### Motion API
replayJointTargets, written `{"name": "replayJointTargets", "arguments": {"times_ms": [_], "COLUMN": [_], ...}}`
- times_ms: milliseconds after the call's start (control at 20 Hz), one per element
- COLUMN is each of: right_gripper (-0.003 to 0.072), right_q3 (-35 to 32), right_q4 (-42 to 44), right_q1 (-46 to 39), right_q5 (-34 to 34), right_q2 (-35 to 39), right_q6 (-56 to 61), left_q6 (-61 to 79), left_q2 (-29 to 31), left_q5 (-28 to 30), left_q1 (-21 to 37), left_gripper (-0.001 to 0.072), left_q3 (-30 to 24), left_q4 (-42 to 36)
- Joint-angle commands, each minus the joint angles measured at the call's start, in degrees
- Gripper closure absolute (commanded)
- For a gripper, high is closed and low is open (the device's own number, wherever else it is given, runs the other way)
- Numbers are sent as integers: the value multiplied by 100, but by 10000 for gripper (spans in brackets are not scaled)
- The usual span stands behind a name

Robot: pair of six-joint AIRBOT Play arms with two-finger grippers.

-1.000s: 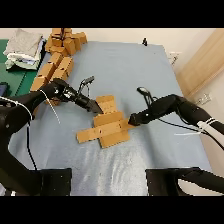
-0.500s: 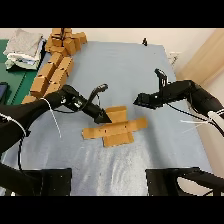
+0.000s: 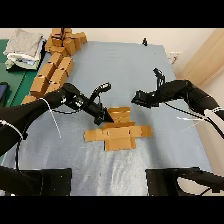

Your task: Fold the box.

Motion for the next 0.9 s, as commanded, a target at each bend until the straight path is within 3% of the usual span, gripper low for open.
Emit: {"name": "replayJointTargets", "arguments": {"times_ms": [0, 300, 450, 500, 700, 850], "right_gripper": [309, 373, 625, 675, 681, 681], "right_q3": [7, 7, 7, 7, 9, 7], "right_q4": [35, 11, 11, 13, 4, -337], "right_q1": [118, 286, 286, 286, 286, 286], "right_q5": [170, 284, 282, 271, 164, -699], "right_q2": [-66, -190, -227, -236, -238, -232], "right_q6": [0, 0, 0, 0, 0, 52], "left_q6": [133, 125, 125, 120, 96, 96], "left_q2": [24, -308, -361, -363, -361, -361], "left_q5": [232, 437, 446, 457, 455, 452], "left_q1": [-87, -142, -225, -247, -269, -269], "left_gripper": [700, 700, 700, 700, 700, 700], "left_q3": [35, 31, 4, 4, 4, 4], "left_q4": [-66, -52, -7, 66, 175, 173]}}
